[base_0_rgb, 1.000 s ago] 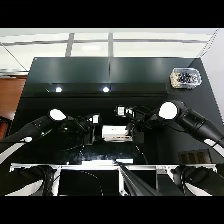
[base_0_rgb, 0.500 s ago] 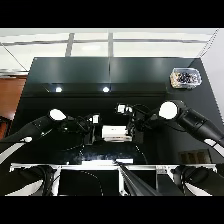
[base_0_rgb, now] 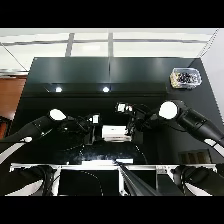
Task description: Fold the box and place the chain.
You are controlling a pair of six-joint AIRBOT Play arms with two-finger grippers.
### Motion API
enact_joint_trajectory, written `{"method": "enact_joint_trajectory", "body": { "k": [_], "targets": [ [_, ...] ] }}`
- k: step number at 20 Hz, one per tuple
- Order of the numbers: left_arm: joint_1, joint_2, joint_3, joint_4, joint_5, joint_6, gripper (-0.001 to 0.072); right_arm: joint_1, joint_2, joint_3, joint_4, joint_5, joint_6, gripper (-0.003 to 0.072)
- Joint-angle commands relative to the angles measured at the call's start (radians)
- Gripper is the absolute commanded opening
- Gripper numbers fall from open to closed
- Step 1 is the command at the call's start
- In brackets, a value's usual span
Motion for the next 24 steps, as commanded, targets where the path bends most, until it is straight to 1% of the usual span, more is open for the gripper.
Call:
{"method": "enact_joint_trajectory", "body": {
  "k": [1,6,10,13,16,19,20,21,22,24],
  "targets": [
    [0.000,0.000,0.000,0.000,0.000,0.000,0.0378,0.015,-0.004,0.000,-0.008,0.000,0.021,0.0246],
    [0.000,0.000,0.000,0.000,0.000,0.000,0.0378,0.028,-0.032,0.000,-0.009,0.000,0.035,0.0245],
    [0.000,0.000,0.000,0.000,0.000,0.000,0.0378,0.028,-0.032,0.000,-0.008,0.003,0.053,0.0246],
    [0.000,0.000,0.000,0.000,0.000,0.000,0.0378,0.028,-0.023,0.011,-0.008,0.022,0.105,0.0246],
    [0.000,0.000,0.000,0.000,0.000,0.000,0.0378,0.011,0.012,0.060,-0.007,0.090,0.211,0.0246],
    [0.000,0.000,0.000,0.000,0.001,0.000,0.0378,-0.072,0.047,0.084,0.001,0.164,0.481,0.0243],
    [0.000,0.000,0.000,0.000,0.000,0.000,0.0378,-0.105,0.047,0.078,0.026,0.186,0.541,0.0103],
    [0.000,0.000,0.000,0.000,0.000,0.000,0.0378,-0.133,0.047,0.059,0.093,0.190,0.544,0.0012],
    [0.000,0.000,0.000,0.000,0.000,0.000,0.0378,-0.148,0.047,0.032,0.175,0.171,0.539,0.0011],
    [0.000,0.000,0.000,0.000,0.000,0.000,0.0378,-0.146,0.043,-0.032,0.325,0.085,0.540,0.0010]
  ]
}}
